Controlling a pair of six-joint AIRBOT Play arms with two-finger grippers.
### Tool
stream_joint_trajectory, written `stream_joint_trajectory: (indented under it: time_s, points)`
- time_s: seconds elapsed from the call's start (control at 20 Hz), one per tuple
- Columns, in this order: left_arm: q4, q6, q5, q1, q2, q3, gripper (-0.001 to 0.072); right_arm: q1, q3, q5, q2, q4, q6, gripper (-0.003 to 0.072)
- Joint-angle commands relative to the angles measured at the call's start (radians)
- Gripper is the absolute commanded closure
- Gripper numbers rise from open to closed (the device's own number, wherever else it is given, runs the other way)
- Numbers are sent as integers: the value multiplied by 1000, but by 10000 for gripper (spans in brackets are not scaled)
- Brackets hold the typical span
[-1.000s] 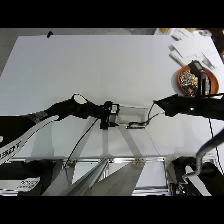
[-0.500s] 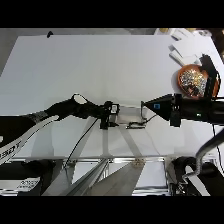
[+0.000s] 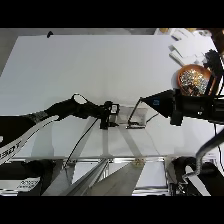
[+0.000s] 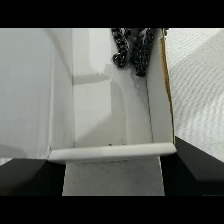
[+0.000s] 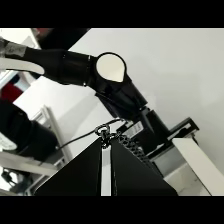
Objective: Fold the box and place the chain.
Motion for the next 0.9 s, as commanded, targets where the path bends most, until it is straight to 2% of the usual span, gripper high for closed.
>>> stream_joint_trajectory:
  time_s: [0.0, 0.1, 0.2, 0.6, 0.65, 0.8, 0.85]
  points:
    - [0, 0, 1, 0, 0, 0, 561, 7, 0, -10, -42, -140, -3, 667]
    - [0, 0, 0, 0, 0, 0, 561, 46, 0, -13, -87, -307, 61, 667]
    - [0, 0, 0, 0, 0, 0, 561, 111, -1, -33, -136, -413, 95, 667]
    - [0, 0, 0, 0, 0, 0, 561, 325, -7, -231, -321, -579, 307, 664]
    - [0, 0, 0, 0, 0, 0, 561, 343, -7, -258, -338, -594, 346, 644]
    - [0, 0, 0, 0, 0, 0, 561, 375, -7, -327, -371, -629, 420, 500]
    - [0, 0, 0, 0, 0, 0, 561, 375, -6, -333, -369, -629, 433, 496]
